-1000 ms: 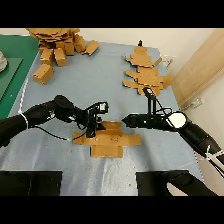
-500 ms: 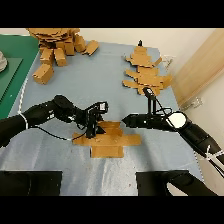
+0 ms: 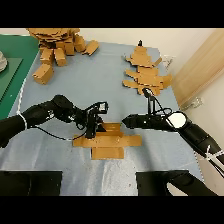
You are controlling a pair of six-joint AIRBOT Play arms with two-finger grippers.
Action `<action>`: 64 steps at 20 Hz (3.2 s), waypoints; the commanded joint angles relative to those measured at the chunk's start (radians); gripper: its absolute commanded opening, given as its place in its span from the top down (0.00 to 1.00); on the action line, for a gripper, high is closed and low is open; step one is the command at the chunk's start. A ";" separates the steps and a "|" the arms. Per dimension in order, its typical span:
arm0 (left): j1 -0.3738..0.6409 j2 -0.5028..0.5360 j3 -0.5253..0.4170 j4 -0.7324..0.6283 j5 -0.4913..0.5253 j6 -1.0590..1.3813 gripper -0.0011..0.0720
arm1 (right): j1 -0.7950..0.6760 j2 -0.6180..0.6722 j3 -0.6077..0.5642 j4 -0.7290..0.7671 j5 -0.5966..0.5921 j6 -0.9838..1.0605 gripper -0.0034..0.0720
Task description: Fold the box.
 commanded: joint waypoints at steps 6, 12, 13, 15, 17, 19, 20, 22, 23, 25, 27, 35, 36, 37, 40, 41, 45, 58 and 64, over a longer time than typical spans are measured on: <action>0.000 0.011 0.001 0.000 0.000 -0.012 0.76 | 0.000 0.000 0.000 0.000 0.008 0.001 0.95; 0.000 0.012 0.004 -0.008 0.030 -0.025 0.97 | 0.000 0.000 0.000 0.000 0.010 0.000 0.95; 0.000 0.013 0.010 -0.021 0.049 -0.011 0.97 | 0.000 0.000 0.000 0.000 0.008 0.000 0.95; -0.002 0.015 0.013 -0.077 0.087 0.103 0.97 | 0.000 0.001 0.000 -0.002 0.000 0.000 0.95; -0.011 0.014 0.013 -0.093 0.161 0.143 0.97 | 0.000 0.001 0.000 -0.005 -0.033 0.001 0.95; -0.019 0.011 0.005 -0.091 0.155 0.144 0.97 | 0.000 0.001 0.000 -0.004 -0.072 0.001 0.95; -0.027 0.011 -0.001 -0.089 0.156 0.146 0.97 | 0.000 0.001 0.000 -0.004 -0.076 0.001 0.95; -0.040 0.010 -0.014 -0.089 0.170 0.169 0.97 | 0.000 0.001 0.000 -0.005 -0.076 0.001 0.95; -0.048 0.009 -0.020 -0.089 0.179 0.171 0.97 | 0.000 0.001 0.000 -0.005 -0.079 0.001 0.95; -0.056 0.002 -0.031 -0.089 0.179 0.170 0.97 | 0.000 0.001 0.000 -0.009 -0.092 0.001 0.95; -0.059 0.002 -0.037 -0.089 0.180 0.170 0.97 | 0.000 0.001 0.000 -0.013 -0.098 0.001 0.95; -0.058 0.002 -0.038 -0.089 0.145 0.120 0.97 | 0.000 0.087 -0.015 -0.134 -0.074 0.109 0.95; -0.059 0.002 -0.038 -0.089 0.144 0.107 0.97 | 0.000 0.111 -0.031 -0.135 -0.051 0.109 0.95; -0.059 0.002 -0.038 -0.089 0.142 0.098 0.97 | 0.000 0.138 -0.053 -0.136 -0.023 0.110 0.95; -0.059 0.002 -0.038 -0.089 0.118 0.069 0.97 | 0.000 0.205 -0.125 -0.135 0.001 0.124 0.95; -0.060 0.002 -0.038 -0.089 0.118 0.060 0.97 | 0.000 0.222 -0.141 -0.135 0.003 0.124 0.95; -0.060 0.002 -0.038 -0.089 0.118 0.055 0.97 | 0.000 0.266 -0.153 -0.135 0.064 0.121 0.95; -0.059 0.002 -0.037 -0.090 0.122 0.056 0.97 | 0.431 0.429 -0.290 -0.412 -0.219 0.270 0.81; -0.059 0.002 -0.037 -0.090 0.122 0.056 0.97 | 0.501 0.355 -0.241 -0.418 -0.190 -0.010 0.95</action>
